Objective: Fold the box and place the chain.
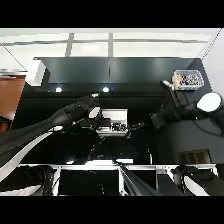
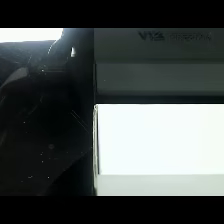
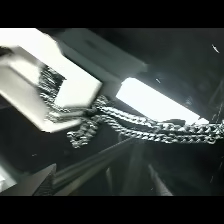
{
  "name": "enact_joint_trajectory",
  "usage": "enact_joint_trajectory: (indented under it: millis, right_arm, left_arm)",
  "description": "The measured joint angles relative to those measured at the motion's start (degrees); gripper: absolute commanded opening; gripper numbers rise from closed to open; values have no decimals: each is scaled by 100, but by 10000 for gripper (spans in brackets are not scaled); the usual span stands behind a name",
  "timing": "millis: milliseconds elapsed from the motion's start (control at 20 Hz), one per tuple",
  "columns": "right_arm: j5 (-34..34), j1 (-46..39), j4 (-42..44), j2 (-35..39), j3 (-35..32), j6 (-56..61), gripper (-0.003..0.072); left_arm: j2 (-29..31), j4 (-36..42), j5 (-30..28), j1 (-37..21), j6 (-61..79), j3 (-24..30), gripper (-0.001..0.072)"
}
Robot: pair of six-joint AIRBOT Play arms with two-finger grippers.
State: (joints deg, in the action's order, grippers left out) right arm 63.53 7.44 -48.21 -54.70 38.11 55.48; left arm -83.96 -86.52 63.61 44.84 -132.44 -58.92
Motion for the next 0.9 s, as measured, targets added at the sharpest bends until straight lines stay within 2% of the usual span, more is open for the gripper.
enact_joint_trajectory:
  millis: [200,400,700,900]
  right_arm:
    - [-1318,428,310,216,-1019,-1709,702]
    - [-2153,1038,501,131,-1360,-4030,702]
    - [-2695,1255,1040,-636,-1370,-5864,702]
    - [-2872,1279,1320,-1003,-1300,-6367,694]
  left_arm:
    - [2,0,-7,0,0,0,31]
    - [2,2,-9,0,0,-2,31]
    - [2,2,-4,0,0,0,31]
    - [2,2,-2,0,0,-2,31]
